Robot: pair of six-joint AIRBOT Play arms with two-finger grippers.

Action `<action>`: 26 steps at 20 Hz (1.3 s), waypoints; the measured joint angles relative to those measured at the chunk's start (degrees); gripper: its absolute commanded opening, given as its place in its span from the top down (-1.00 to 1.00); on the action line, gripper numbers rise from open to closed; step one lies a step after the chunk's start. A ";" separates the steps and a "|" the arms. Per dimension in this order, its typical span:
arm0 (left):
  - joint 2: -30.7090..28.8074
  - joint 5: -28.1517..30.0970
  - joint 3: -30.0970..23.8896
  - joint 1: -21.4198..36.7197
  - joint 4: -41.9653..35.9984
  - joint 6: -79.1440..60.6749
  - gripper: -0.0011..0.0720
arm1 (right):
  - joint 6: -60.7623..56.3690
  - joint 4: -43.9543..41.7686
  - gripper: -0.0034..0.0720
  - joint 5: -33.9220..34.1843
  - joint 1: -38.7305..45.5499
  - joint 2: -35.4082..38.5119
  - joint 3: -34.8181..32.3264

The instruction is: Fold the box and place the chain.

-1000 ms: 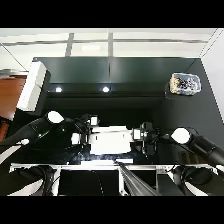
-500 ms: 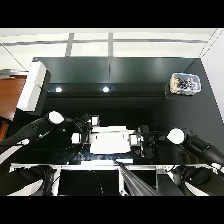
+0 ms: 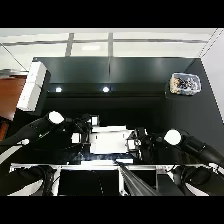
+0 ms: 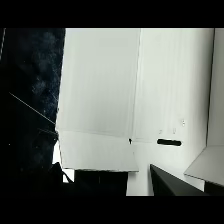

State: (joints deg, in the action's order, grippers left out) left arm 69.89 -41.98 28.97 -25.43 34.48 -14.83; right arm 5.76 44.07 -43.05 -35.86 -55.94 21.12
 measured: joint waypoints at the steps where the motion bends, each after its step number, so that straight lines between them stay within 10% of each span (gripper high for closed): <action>1: 0.00 -0.02 0.00 0.00 0.00 0.00 0.89 | 0.70 -0.90 -0.96 -0.02 0.00 -0.02 0.00; 26: 0.00 0.02 0.02 0.00 0.00 0.09 0.89 | -5.66 -12.20 -0.95 9.81 -1.49 0.00 3.19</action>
State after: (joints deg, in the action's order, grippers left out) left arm 69.89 -41.95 28.99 -25.43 34.48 -14.74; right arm 0.10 31.88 -33.23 -37.34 -55.94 24.32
